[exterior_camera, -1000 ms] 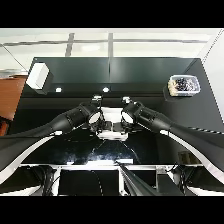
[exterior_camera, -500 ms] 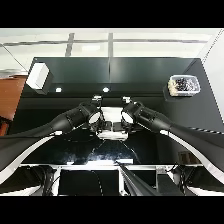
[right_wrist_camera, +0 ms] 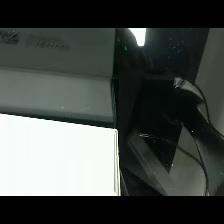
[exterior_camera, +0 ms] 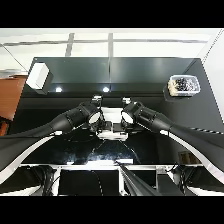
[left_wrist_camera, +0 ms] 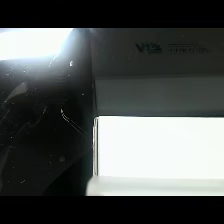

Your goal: Fold the box and place the chain.

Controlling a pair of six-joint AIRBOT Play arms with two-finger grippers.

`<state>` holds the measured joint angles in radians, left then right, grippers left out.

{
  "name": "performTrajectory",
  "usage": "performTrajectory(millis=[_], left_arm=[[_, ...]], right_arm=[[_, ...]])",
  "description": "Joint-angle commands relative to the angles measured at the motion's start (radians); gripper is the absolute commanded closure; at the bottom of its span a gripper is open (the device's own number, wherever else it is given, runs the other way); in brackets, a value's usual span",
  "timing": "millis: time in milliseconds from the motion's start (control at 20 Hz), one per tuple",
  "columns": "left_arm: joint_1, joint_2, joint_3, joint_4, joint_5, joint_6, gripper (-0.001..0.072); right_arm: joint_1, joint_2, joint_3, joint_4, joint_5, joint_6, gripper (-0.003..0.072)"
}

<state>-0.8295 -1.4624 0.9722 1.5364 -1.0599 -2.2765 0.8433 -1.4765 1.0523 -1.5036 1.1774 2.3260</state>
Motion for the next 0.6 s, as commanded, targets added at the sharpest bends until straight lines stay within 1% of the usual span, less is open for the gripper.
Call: performTrajectory(millis=[0,500,550], left_arm=[[0.001,-0.001,0.0,-0.001,0.0,0.0,0.068],[0.001,-0.001,0.0,-0.001,0.0,0.0,0.068],[0.001,-0.001,0.0,0.0,0.0,0.0,0.068]], right_arm=[[0.0,-0.003,0.0,0.011,-0.017,0.0,0.0457],[0.0,-0.02,0.0,0.011,0.002,0.0,0.0458],[0.0,-0.02,0.0,0.011,0.005,0.0,0.0472]])
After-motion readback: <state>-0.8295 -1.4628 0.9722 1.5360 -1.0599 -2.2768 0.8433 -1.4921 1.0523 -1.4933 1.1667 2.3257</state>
